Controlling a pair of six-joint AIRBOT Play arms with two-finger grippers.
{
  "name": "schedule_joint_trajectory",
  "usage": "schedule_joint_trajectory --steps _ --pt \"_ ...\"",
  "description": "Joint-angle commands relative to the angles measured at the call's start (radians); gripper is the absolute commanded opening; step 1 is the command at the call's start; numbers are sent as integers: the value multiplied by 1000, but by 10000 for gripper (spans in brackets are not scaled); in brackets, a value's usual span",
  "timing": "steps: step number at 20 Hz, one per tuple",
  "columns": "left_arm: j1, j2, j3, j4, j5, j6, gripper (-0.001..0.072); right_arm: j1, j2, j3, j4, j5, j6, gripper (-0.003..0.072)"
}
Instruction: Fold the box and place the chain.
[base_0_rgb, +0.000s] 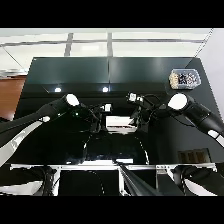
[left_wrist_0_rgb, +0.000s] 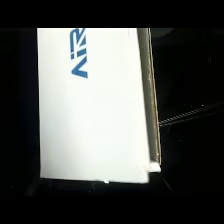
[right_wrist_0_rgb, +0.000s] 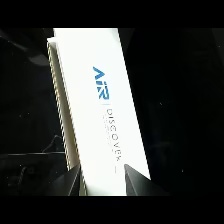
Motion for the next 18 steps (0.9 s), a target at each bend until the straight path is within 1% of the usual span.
schedule_joint_trajectory --steps 1,8,12,18 --pt "0 0 1 0 1 -1 467 1 -1 0 -16 13 3 330" --pt "0 0 1 0 1 -1 468 1 0 0 -15 20 4 328" --pt "0 0 1 0 1 -1 468 1 0 0 -15 60 4 328" --pt "0 0 1 0 1 -1 468 1 0 0 -11 54 7 328"
